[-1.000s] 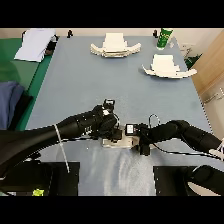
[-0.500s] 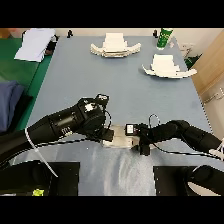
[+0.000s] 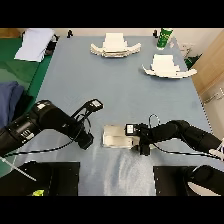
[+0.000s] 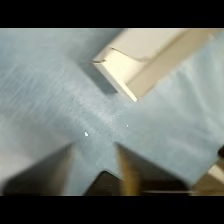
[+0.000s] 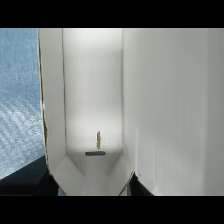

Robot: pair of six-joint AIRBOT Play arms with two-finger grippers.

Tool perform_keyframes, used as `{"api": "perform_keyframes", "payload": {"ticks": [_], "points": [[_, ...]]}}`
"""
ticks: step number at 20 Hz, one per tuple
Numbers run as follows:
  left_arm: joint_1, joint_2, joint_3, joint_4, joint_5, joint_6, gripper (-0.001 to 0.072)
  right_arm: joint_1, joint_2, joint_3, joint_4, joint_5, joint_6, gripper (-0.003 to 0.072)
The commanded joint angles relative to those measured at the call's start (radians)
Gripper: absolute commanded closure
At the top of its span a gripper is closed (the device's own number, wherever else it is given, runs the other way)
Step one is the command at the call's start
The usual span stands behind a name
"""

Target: Fold the box.

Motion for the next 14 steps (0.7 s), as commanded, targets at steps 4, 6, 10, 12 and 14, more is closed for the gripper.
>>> {"api": "perform_keyframes", "payload": {"ticks": [4, 6, 10, 12, 14], "points": [[0.352, -0.031, -0.2, -0.504, 0.17, 1.113, 0.0014, 0.0, 0.0, 0.0, 0.0, 0.0, 0.0, 0.0175], [0.351, -0.084, -0.225, -0.513, 0.227, 1.269, 0.0015, 0.0, 0.0, 0.0, 0.0, 0.0, 0.0, 0.0175], [0.293, -0.22, -0.229, -0.566, 0.267, 1.438, 0.0014, 0.0, 0.0, 0.0, 0.0, 0.0, 0.0, 0.0175], [0.241, -0.266, -0.229, -0.619, 0.309, 1.518, 0.0015, 0.0, 0.0, 0.0, 0.0, 0.0, 0.0, 0.0174], [0.201, -0.297, -0.229, -0.673, 0.375, 1.527, 0.0014, 0.0, 0.0, 0.0, 0.0, 0.0, 0.0, 0.0174]]}}
